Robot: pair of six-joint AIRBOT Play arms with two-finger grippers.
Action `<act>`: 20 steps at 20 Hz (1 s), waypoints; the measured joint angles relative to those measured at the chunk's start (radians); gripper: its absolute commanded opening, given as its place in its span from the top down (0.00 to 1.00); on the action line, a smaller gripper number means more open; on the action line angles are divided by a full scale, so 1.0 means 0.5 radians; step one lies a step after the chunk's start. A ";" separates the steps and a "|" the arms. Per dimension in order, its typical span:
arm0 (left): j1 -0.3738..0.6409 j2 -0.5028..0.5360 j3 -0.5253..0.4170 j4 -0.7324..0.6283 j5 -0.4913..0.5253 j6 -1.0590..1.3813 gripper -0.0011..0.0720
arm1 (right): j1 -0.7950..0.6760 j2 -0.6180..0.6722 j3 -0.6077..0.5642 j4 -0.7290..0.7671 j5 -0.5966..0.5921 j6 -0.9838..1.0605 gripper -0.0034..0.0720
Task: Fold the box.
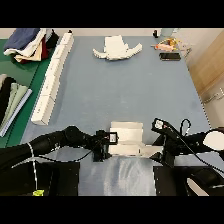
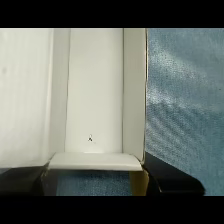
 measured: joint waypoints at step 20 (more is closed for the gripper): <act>0.000 0.000 0.000 0.000 0.000 -0.001 0.31 | 0.000 0.002 -0.375 0.370 -0.616 -1.133 0.10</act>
